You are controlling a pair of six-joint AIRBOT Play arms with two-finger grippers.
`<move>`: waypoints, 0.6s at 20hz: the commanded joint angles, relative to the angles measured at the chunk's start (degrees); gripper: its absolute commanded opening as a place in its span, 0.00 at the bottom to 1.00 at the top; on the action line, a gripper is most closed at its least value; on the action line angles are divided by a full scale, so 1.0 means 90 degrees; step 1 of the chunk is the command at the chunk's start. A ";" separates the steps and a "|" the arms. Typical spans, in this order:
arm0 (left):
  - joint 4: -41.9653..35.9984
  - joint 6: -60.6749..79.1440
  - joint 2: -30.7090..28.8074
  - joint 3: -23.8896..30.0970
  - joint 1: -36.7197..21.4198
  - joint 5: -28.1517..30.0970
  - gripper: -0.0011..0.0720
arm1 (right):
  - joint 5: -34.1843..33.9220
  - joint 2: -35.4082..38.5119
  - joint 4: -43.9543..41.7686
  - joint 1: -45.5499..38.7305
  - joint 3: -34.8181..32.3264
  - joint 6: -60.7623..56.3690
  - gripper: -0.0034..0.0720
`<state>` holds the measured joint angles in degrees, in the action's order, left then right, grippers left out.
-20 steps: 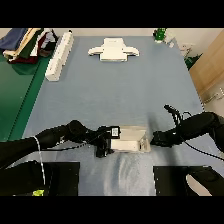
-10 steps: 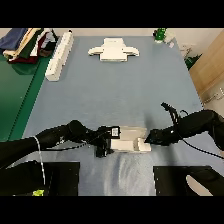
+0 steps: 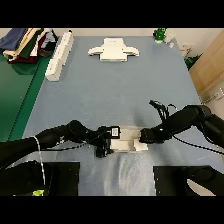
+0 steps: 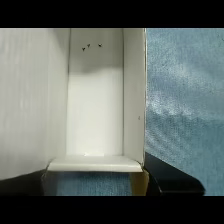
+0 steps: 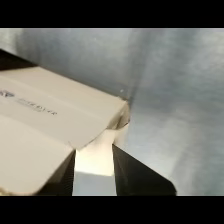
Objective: Fold the box.
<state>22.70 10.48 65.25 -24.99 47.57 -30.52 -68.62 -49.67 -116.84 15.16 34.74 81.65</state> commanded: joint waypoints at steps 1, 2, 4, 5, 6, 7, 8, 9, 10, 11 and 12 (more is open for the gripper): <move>0.0002 0.0002 0.0000 -0.0007 -0.0005 -0.0002 0.73 | -0.0199 0.0024 0.0177 0.0168 0.0389 -0.0576 0.53; 0.0002 0.0002 0.0000 -0.0007 -0.0005 -0.0002 0.73 | -0.0333 0.0041 0.0182 0.0168 0.0413 -0.0585 0.53; 0.0002 0.0002 0.0000 -0.0007 -0.0005 0.0000 0.73 | -0.0481 0.0163 0.0228 0.0165 0.0423 -0.0663 0.53; 0.0002 0.0002 0.0000 -0.0007 -0.0005 0.0000 0.73 | -0.0508 0.0255 0.0389 0.0165 0.0440 -0.0816 0.53; 0.0000 0.0002 0.0000 -0.0007 -0.0005 0.0000 0.73 | -0.0539 0.0352 0.0639 0.0165 0.0454 -0.0967 0.53; 0.0002 0.0002 0.0000 -0.0007 -0.0005 -0.0002 0.73 | -0.0639 0.0461 0.1015 0.0160 0.0461 -0.1190 0.52; 0.0000 0.0002 0.0000 -0.0007 -0.0005 0.0000 0.73 | -0.0753 0.0566 0.1481 0.0112 0.0464 -0.1435 0.42; 0.0000 0.0002 0.0000 -0.0007 -0.0005 0.0000 0.73 | -0.0903 0.0675 0.2118 0.0032 0.0464 -0.1732 0.30; 0.0002 0.0002 0.0000 -0.0007 -0.0005 0.0000 0.73 | -0.1061 0.0777 0.2781 -0.0078 0.0461 -0.1965 0.16; 0.0002 0.0000 0.0000 -0.0007 -0.0005 0.0000 0.73 | -0.1214 0.0848 0.3276 -0.0226 0.0461 -0.2135 0.06; 0.0002 0.0002 0.0000 -0.0007 -0.0005 0.0000 0.73 | -0.1280 0.0896 0.3619 -0.0440 0.0461 -0.2193 0.06</move>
